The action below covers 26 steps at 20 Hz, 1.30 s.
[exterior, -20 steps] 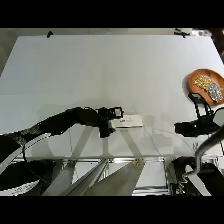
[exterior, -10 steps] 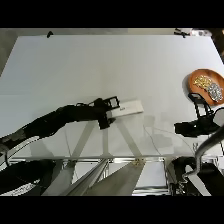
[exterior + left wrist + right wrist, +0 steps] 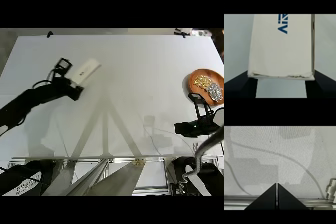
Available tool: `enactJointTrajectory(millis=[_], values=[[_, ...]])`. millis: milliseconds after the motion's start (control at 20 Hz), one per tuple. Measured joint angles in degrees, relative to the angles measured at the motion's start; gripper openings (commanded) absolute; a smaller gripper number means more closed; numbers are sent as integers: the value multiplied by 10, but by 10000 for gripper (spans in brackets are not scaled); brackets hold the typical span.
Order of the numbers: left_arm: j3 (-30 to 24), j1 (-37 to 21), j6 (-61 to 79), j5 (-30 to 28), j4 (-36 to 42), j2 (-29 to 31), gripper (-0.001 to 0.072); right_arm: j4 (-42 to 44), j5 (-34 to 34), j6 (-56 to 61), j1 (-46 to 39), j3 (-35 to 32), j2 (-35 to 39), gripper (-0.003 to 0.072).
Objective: Fold the box and place the chain.
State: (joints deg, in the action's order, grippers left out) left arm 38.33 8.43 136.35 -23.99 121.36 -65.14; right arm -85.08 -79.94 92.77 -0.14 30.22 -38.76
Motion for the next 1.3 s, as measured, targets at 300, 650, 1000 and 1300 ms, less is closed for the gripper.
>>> enactJointTrajectory(millis=[300,650,1000,1300], values=[[0,-204,-207,-78,-164,3,4,0,0,0,0,0,0,16],[0,-278,-265,-174,-240,-30,5,0,0,0,0,0,0,16],[0,-286,-271,-231,-259,-52,644,0,0,0,0,0,0,16],[0,-287,-268,-235,-262,-13,707,0,0,0,0,0,0,16]])
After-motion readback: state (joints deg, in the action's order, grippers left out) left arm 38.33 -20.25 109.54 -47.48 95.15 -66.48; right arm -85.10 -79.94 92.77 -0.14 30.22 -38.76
